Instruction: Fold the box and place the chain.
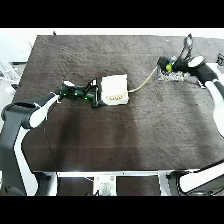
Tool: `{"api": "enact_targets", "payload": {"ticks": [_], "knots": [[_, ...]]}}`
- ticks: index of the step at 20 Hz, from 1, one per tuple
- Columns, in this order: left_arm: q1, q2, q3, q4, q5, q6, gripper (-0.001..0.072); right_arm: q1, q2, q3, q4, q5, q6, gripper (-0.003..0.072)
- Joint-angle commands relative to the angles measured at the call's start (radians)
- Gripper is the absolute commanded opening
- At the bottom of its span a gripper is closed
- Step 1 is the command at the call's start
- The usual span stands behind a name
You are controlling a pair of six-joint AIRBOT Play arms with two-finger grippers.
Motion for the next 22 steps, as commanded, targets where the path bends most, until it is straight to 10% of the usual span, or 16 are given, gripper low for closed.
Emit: {"api": "enact_targets", "payload": {"ticks": [1, 22], "knots": [[0.000, 0.001, 0.000, 0.000, 0.000, 0.000, 0.0302, 0.037, 0.156, 0.000, 0.000, 0.018, -0.078, 0.0006], [0.000, 0.001, 0.000, 0.000, -0.001, 0.000, 0.0303, 0.424, 0.483, 0.002, 0.000, -0.021, -0.278, 0.0006]]}}
